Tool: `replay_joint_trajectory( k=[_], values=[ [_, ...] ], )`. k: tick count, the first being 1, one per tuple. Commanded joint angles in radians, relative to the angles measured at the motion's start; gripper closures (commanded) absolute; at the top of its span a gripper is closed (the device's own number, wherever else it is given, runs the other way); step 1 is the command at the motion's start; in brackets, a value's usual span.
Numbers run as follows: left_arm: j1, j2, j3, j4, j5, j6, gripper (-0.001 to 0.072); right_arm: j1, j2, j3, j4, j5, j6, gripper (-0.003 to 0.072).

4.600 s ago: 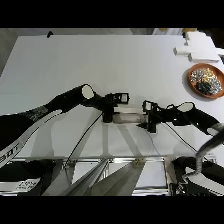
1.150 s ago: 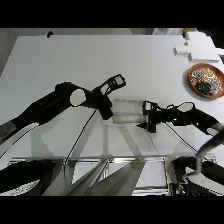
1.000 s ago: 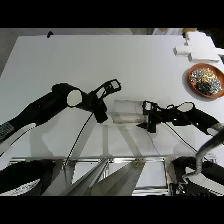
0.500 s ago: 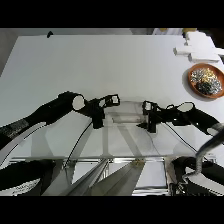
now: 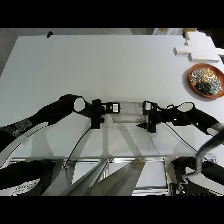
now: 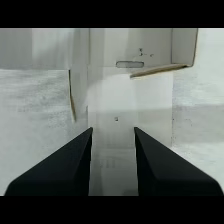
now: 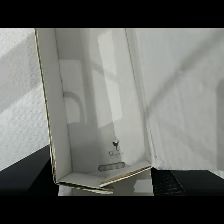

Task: Fold the box and place the chain.

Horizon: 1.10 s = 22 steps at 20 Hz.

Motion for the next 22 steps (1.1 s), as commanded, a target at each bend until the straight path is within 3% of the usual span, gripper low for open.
replay_joint_trajectory(
  k=[1,8,12,22],
  values=[
    [0.000,-0.001,-0.029,-0.007,0.042,0.025,0.0410,0.000,0.000,0.000,0.000,0.000,0.000,0.0370],
    [0.000,0.030,-0.030,-0.026,0.060,0.028,0.0410,0.000,0.000,0.000,0.000,0.000,0.000,0.0370],
    [-0.003,0.080,-0.030,-0.138,0.051,0.211,0.0420,0.000,0.000,0.000,0.000,0.000,0.000,0.0370],
    [-0.021,0.031,-0.030,-0.166,0.026,0.243,0.0431,0.000,0.000,0.000,0.000,0.000,0.000,0.0370]
  ],
)
